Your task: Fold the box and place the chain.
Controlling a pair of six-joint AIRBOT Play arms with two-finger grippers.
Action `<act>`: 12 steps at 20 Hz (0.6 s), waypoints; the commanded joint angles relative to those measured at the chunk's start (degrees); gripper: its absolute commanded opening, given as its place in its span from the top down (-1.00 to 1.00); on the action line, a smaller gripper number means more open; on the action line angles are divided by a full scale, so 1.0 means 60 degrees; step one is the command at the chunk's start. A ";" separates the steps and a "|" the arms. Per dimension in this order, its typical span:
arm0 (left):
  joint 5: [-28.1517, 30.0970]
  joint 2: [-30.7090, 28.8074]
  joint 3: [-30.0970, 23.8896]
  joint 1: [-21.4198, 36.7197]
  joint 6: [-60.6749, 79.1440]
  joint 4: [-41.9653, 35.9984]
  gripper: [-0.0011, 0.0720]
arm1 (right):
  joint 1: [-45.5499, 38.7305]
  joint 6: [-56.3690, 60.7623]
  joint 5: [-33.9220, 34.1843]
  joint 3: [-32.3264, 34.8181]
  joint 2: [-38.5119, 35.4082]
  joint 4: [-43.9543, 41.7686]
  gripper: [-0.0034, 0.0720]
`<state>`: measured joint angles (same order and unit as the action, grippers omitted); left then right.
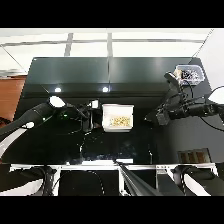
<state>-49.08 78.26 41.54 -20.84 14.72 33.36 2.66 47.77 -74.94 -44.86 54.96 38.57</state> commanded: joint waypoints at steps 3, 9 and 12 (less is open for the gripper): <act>-0.0098 0.0011 0.0011 -0.0186 0.0051 -0.0062 -0.98 | -0.0004 0.0000 0.0033 0.0000 -0.0007 0.0590 0.07; -0.0007 0.0117 0.0011 -0.0222 0.0051 -0.0678 -0.98 | -0.0004 0.0000 0.0091 0.0000 -0.0007 0.0586 0.07; 0.0000 0.0299 0.0015 -0.0517 0.0291 -0.0379 -0.98 | -0.0004 0.0000 0.0222 0.0000 -0.0007 0.0586 0.07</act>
<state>-49.08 79.31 41.58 -22.79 15.11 30.04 2.66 47.75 -74.28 -44.86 54.96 42.00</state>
